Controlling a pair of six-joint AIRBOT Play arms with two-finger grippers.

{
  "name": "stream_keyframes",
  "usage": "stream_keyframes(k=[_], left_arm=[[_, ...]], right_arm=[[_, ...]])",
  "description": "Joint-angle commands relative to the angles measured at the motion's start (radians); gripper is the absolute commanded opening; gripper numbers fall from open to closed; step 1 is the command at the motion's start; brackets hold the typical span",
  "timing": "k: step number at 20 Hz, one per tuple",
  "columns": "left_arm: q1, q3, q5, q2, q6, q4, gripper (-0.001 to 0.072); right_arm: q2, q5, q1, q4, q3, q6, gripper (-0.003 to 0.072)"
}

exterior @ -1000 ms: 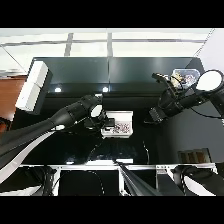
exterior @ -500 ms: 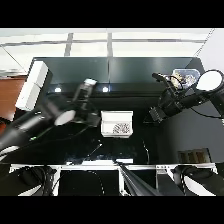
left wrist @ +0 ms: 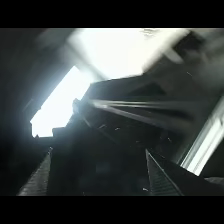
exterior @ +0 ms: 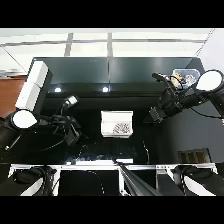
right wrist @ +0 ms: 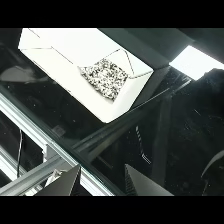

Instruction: Fold the box and place the chain.

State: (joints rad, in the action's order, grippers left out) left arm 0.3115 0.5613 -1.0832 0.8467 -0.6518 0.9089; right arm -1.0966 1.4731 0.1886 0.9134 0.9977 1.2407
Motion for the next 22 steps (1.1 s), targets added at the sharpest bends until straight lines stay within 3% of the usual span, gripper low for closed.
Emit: stream_keyframes(k=[1, 2, 7, 9, 14, 22], left_arm=[[0.021, -0.035, 0.127, 0.039, 0.642, -0.134, 0.0719], [0.035, -0.025, 0.166, 0.079, 0.683, -0.146, 0.0718], [0.129, 0.048, 0.178, 0.337, 0.858, -0.166, 0.0718], [0.167, 0.048, 0.261, 0.381, 0.849, -0.167, 0.0718], [0.146, 0.053, 0.295, 0.444, 0.85, -0.335, 0.0718], [0.148, 0.071, 0.307, 0.489, 0.892, -0.344, 0.0717]], right_arm=[[0.001, -0.004, 0.0, 0.001, 0.001, 0.0, 0.0301], [0.001, -0.005, 0.0, 0.001, 0.001, 0.0, 0.0301], [0.001, -0.043, 0.0, 0.001, 0.001, 0.001, 0.0301], [0.001, -0.045, 0.0, 0.0, 0.001, 0.001, 0.0301], [0.001, -0.039, 0.0, -0.002, 0.001, 0.0, 0.0301], [0.001, -0.042, 0.0, -0.003, 0.001, 0.0, 0.0301]])
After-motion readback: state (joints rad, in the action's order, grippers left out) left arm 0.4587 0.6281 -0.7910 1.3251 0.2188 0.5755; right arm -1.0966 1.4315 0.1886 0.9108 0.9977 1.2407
